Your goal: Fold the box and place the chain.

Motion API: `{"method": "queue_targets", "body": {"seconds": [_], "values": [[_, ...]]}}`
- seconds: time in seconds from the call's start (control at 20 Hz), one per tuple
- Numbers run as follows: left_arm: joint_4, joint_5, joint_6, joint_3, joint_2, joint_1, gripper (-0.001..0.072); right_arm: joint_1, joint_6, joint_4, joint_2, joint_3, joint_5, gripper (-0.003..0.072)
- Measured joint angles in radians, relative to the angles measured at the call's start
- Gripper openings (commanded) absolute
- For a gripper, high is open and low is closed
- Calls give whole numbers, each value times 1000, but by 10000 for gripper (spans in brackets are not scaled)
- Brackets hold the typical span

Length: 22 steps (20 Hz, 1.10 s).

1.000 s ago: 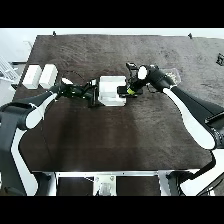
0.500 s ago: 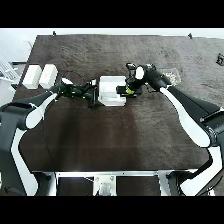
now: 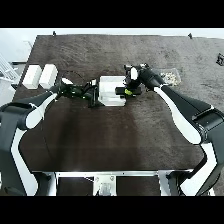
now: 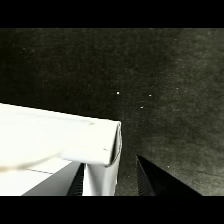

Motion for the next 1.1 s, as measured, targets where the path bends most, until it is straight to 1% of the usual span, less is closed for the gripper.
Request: {"method": "queue_targets", "body": {"seconds": [0.3, 0.35, 0.5, 0.55, 0.85, 0.9, 0.95, 1.0, 1.05, 1.1], "values": [[0, 0, 0, 0, 0, 0, 579, 4, 47, -37, -8, 9, 22, 361], [0, 0, 0, 0, 0, 0, 579, 7, 51, -40, -8, 9, 23, 316], [0, 0, 0, 0, 0, 0, 579, 13, 63, -44, -9, 10, 26, 289], [0, 0, 0, 0, 0, 0, 579, 14, 71, -46, -9, 11, 31, 263], [0, 0, 0, 0, 0, -1, 579, 35, 102, -48, -18, 20, 48, 249], [0, 0, 0, 0, 0, -1, 579, 39, 105, -47, -21, 21, 49, 182], [0, 0, 0, 0, 0, -1, 579, 41, 106, -47, -25, 22, 50, 142], [0, 0, 0, 0, 0, -1, 579, 43, 107, -49, -28, 23, 51, 141], [0, 0, 0, 0, 0, -1, 579, 44, 108, -50, -30, 24, 53, 119], [0, 0, 0, 0, 0, -1, 579, 45, 108, -51, -32, 25, 53, 53]]}}
